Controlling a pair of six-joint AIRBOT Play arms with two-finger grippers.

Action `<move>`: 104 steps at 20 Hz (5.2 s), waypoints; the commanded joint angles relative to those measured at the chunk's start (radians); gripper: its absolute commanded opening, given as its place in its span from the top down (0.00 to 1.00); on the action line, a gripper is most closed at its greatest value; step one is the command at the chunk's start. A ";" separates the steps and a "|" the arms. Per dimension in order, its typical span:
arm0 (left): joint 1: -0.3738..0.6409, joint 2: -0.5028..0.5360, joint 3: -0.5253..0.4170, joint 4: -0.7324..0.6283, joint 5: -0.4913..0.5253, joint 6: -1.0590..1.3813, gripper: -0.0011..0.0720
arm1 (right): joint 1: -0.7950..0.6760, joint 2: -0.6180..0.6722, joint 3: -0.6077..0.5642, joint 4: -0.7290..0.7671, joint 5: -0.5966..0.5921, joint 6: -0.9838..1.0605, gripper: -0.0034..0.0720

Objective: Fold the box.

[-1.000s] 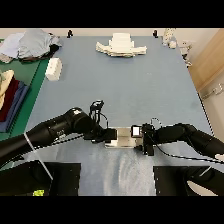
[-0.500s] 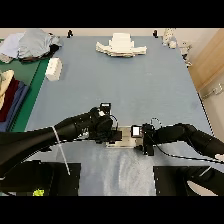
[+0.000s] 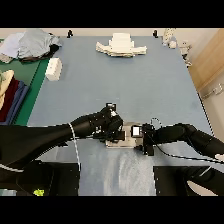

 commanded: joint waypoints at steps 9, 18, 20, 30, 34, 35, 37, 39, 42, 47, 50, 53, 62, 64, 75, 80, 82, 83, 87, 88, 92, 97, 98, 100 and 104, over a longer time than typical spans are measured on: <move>-0.022 -0.015 0.013 0.027 -0.028 -0.015 0.76 | 0.000 0.001 0.000 0.000 0.000 0.000 0.28; -0.024 -0.013 0.012 0.027 -0.029 -0.024 0.35 | 0.000 0.001 0.000 0.000 0.000 0.000 0.28; -0.024 -0.013 0.012 0.027 -0.031 -0.026 0.89 | 0.000 0.001 0.000 0.000 0.000 0.000 0.28; -0.024 0.012 0.015 0.019 -0.102 -0.044 0.10 | 0.000 0.001 0.000 0.000 0.000 0.000 0.28; -0.024 0.129 0.061 0.047 -0.161 -0.016 0.10 | 0.000 0.001 0.000 0.000 0.000 0.000 0.28; -0.023 0.168 0.076 0.050 -0.180 0.004 0.10 | 0.000 0.001 0.000 0.000 0.000 0.000 0.28; -0.024 0.242 0.087 0.050 -0.215 0.023 0.10 | 0.000 0.001 0.000 0.000 0.000 0.000 0.28; -0.024 0.296 0.086 0.045 -0.215 0.026 0.15 | 0.000 0.001 0.000 0.000 0.000 0.000 0.28; -0.024 0.319 0.086 0.046 -0.212 0.134 0.97 | 0.000 0.001 0.000 0.000 0.000 0.000 0.28; -0.022 0.319 0.086 0.044 -0.170 0.363 0.97 | 0.000 0.001 0.000 0.000 0.000 0.000 0.28; 0.039 0.384 0.026 0.007 -0.147 0.604 0.97 | 0.000 0.001 0.000 0.000 0.000 0.000 0.28; 0.201 0.541 -0.149 -0.151 -0.052 1.111 0.97 | 0.000 0.001 0.000 0.000 0.000 0.000 0.28; 0.611 0.722 -0.660 -0.889 0.262 2.565 0.05 | 0.000 0.001 0.000 0.000 0.001 0.000 0.28; 0.612 0.655 -0.687 -1.022 0.298 2.734 0.05 | 0.000 0.001 0.000 0.000 0.000 0.000 0.28; 0.575 0.403 -0.682 -1.197 0.391 2.915 0.05 | 0.000 0.001 0.000 0.000 0.000 0.000 0.28; 0.534 0.365 -0.666 -1.205 0.404 2.908 0.05 | 0.000 0.001 0.000 0.000 0.001 0.000 0.28; 0.519 0.351 -0.655 -1.212 0.418 2.904 0.05 | 0.000 0.001 0.000 0.000 0.000 0.000 0.28; 0.511 0.346 -0.650 -1.211 0.423 2.902 0.05 | 0.000 0.001 0.000 0.000 0.000 0.000 0.28; 0.481 0.333 -0.637 -1.187 0.470 2.849 0.05 | 0.000 0.001 0.000 0.000 0.000 0.000 0.28; 0.476 0.333 -0.637 -1.178 0.470 2.848 0.05 | 0.000 0.001 0.000 0.000 0.000 0.000 0.28; 0.448 0.327 -0.632 -1.144 0.510 2.808 0.05 | 0.000 0.001 0.000 0.000 0.000 0.000 0.28; 0.437 0.303 -0.610 -1.099 0.518 2.747 0.05 | 0.000 0.001 0.000 0.000 0.000 0.000 0.28; 0.437 0.303 -0.610 -1.098 0.517 2.746 0.05 | 0.000 0.001 0.000 0.000 0.000 0.000 0.28; 0.437 0.303 -0.610 -1.094 0.511 2.747 0.06 | 0.000 0.001 0.000 0.000 0.001 0.000 0.28; 0.420 0.303 -0.610 -1.069 0.503 2.753 0.29 | 0.000 0.001 0.000 0.000 0.001 0.000 0.28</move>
